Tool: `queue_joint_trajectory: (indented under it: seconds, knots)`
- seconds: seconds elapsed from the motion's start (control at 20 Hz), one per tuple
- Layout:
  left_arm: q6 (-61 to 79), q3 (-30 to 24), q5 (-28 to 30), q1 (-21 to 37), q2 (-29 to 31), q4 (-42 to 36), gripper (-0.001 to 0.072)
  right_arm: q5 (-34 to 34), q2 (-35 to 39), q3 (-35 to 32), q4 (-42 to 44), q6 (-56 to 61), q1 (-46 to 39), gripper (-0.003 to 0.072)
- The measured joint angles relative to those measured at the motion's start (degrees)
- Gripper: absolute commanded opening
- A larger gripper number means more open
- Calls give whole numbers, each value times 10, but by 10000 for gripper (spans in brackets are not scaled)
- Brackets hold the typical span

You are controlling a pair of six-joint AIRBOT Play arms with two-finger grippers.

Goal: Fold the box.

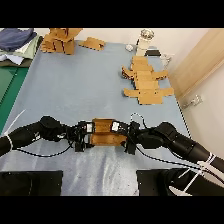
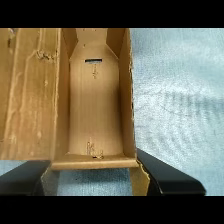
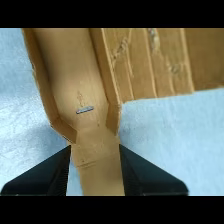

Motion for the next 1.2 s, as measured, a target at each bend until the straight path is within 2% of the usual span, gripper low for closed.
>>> queue_joint_trajectory:
  seconds: [0.35, 0.55, 0.75, 0.8, 0.85, 1.2]
  knots:
    - [0, 0, 0, 0, 0, 0, 479, 44, -18, 0, -11, 13, 0, 457]
    - [0, 0, 0, 0, 0, 0, 478, 57, -33, 0, 35, -39, 0, 456]
    - [0, 0, 1, 0, 0, 0, 478, 54, -37, 0, 65, -86, 2, 294]
    - [0, 0, 1, 0, 0, 0, 478, 54, -37, 0, 69, -97, 2, 165]
    - [0, 0, 1, 0, 0, 0, 479, 57, -38, 0, 73, -108, 2, 81]
    - [0, 0, 0, 0, 0, 0, 479, 75, -38, 0, 114, -171, 5, 106]
